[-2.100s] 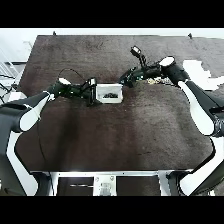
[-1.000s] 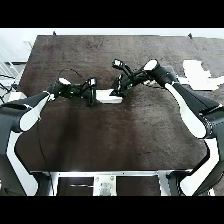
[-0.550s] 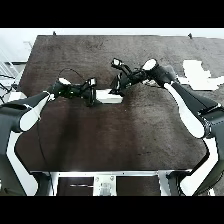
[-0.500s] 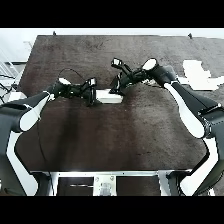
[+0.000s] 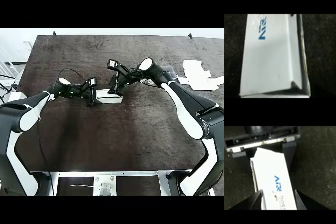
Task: Fold the box and place the chain.
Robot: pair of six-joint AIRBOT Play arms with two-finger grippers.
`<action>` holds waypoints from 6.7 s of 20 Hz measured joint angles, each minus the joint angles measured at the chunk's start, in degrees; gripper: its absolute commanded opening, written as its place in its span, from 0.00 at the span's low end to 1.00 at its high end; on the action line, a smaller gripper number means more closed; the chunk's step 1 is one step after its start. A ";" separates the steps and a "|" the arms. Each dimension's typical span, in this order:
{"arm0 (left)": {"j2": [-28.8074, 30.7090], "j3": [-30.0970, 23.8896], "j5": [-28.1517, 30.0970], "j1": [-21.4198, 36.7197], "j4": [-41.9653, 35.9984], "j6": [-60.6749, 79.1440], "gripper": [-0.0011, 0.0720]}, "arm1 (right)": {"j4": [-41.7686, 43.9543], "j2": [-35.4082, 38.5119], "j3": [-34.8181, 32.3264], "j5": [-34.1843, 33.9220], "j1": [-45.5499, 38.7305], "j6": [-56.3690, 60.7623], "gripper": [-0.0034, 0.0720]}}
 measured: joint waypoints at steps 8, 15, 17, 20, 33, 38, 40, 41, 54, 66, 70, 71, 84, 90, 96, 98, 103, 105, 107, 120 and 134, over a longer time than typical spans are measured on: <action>0.00 0.02 0.09 0.02 0.04 0.17 0.59 | -1.33 -0.02 0.00 -2.25 1.11 0.02 0.56; 0.00 0.02 0.07 0.02 0.09 0.22 0.59 | -1.53 -0.04 -1.03 -0.15 1.38 0.15 0.54; 0.00 0.02 0.04 0.02 0.09 0.22 0.59 | -1.53 -0.04 -1.75 0.15 1.38 0.15 0.54; 0.00 0.02 0.04 0.02 0.09 0.15 0.59 | -1.20 -0.02 -2.73 0.13 1.38 0.15 0.54; 0.00 0.02 -0.13 -0.02 0.09 0.17 0.59 | 4.09 -0.24 -4.76 5.31 -1.22 -1.42 0.65; 0.00 0.02 -0.11 -0.02 0.07 0.15 0.59 | 11.93 -0.24 -4.98 6.25 -3.89 -2.89 0.21; 0.00 0.02 -0.09 -0.02 0.09 0.15 0.59 | 12.98 -0.42 -5.33 6.45 -4.20 -2.93 0.06; 0.00 0.02 -0.09 -0.02 0.09 0.15 0.59 | 13.22 -0.68 -5.44 6.54 -4.31 -2.73 0.06; 0.00 0.02 0.00 -0.02 0.07 0.13 0.59 | 6.78 -2.47 -4.70 6.62 -3.34 6.14 0.06; 0.00 0.02 0.00 -0.02 0.04 0.11 0.59 | 12.48 19.58 -12.55 1.75 -4.09 12.07 0.05; 0.00 0.02 0.02 -0.02 0.04 0.11 0.59 | 9.86 35.45 -28.33 -9.86 -6.14 15.63 0.06; 0.00 0.02 0.00 -0.02 0.04 0.11 0.59 | 9.49 39.47 -33.14 -12.98 -7.04 16.39 0.06; 3.15 0.00 -3.06 1.53 -0.50 -3.76 0.03 | 8.57 67.34 -69.37 -40.92 -12.17 18.08 0.06; 12.04 -0.79 -3.32 7.85 -1.92 -16.76 0.03 | 8.41 68.26 -70.66 -42.34 -12.20 18.10 0.06; 17.35 -1.95 12.11 18.80 -1.79 -31.78 0.03 | 8.39 68.35 -70.86 -42.69 -12.22 18.12 0.06; 17.73 -2.19 17.05 22.64 -1.18 -34.62 0.03 | 8.39 68.35 -70.86 -42.71 -12.22 18.10 0.06; 17.29 -2.38 23.08 30.29 0.17 -38.49 0.03 | 8.37 68.35 -70.86 -42.71 -12.22 18.10 0.06; 16.15 -2.36 24.50 32.83 0.28 -39.41 0.03 | 8.37 68.35 -70.86 -42.71 -12.22 18.10 0.06; 14.53 -2.03 25.11 34.25 0.63 -39.82 0.03 | 8.37 68.35 -70.86 -42.71 -12.22 18.10 0.06; 1.46 9.81 28.24 38.14 14.40 -53.27 0.03 | 8.39 68.08 -70.88 -44.41 -12.22 18.10 0.06; -1.75 10.88 25.07 40.98 13.86 -49.27 1.00 | 8.57 67.14 -70.88 -48.28 -12.22 18.12 0.06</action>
